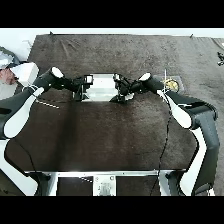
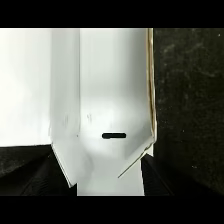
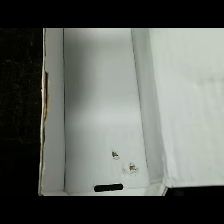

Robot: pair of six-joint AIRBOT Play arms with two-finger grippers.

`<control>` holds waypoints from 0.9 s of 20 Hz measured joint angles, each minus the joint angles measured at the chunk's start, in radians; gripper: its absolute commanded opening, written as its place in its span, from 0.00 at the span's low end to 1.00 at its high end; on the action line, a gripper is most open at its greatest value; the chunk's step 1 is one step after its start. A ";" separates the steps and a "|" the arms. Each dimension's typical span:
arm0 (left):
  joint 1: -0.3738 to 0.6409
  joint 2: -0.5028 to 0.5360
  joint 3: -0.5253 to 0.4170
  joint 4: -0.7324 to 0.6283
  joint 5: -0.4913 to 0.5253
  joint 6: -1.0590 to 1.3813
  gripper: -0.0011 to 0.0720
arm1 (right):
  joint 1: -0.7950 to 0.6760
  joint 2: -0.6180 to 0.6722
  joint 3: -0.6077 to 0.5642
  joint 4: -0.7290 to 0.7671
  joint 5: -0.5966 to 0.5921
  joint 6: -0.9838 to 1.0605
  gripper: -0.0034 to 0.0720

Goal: Fold the box and place the chain.

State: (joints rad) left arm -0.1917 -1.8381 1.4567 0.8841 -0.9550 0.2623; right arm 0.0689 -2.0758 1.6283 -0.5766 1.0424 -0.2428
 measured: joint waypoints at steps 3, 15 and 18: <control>-0.007 0.000 0.000 0.000 0.013 0.000 0.71 | 0.000 0.000 0.000 0.000 0.000 0.000 0.20; -0.012 0.000 0.000 -0.002 -0.007 0.000 0.24 | 0.000 0.000 0.000 0.000 0.000 0.000 0.20; -0.012 0.000 0.000 -0.014 -0.014 -0.001 0.09 | 0.000 0.000 0.000 0.000 0.000 0.002 0.20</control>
State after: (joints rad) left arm -0.2035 -1.8385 1.4567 0.8696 -0.9695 0.2615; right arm 0.0689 -2.0758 1.6283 -0.5766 1.0420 -0.2409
